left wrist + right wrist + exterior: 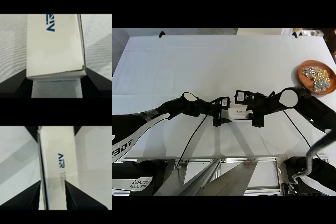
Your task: Fold the box and place the chain.
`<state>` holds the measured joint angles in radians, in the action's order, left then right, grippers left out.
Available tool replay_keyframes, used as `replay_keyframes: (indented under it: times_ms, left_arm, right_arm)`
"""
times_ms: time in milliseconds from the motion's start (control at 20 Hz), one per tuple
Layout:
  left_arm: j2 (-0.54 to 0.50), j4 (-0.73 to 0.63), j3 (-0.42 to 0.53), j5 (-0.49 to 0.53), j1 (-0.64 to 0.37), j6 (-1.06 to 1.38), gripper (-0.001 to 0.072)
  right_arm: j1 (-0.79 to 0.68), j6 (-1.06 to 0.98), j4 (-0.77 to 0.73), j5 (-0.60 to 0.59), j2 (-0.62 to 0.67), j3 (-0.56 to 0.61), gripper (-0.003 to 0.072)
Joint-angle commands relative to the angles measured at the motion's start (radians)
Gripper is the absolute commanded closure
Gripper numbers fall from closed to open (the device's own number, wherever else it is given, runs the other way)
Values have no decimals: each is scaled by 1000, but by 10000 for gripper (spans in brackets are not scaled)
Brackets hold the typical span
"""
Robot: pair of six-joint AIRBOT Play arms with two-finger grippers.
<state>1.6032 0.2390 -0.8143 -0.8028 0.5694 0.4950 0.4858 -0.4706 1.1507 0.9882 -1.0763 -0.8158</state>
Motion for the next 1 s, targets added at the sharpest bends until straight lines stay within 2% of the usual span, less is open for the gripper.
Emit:
replay_keyframes:
  times_ms: [0, 50, 200, 500, 950]
  left_arm:
    - [0, 1, 0, -2, 0, 2, 574]
    - [0, 1, 0, -2, 0, 2, 574]
    - [0, 1, 0, -2, 0, 2, 574]
    - [0, 1, 0, -2, 0, 2, 574]
    - [0, 1, 0, -2, 0, 2, 574]
  right_arm:
    - [0, -1, -19, -27, 50, -1, 351]
    - [0, -7, -61, -31, 50, -1, 379]
    - [0, -26, -258, -59, 11, 0, 672]
    - [0, -27, -319, -56, -118, 0, 670]
    - [0, -27, -266, -58, -121, 31, 670]
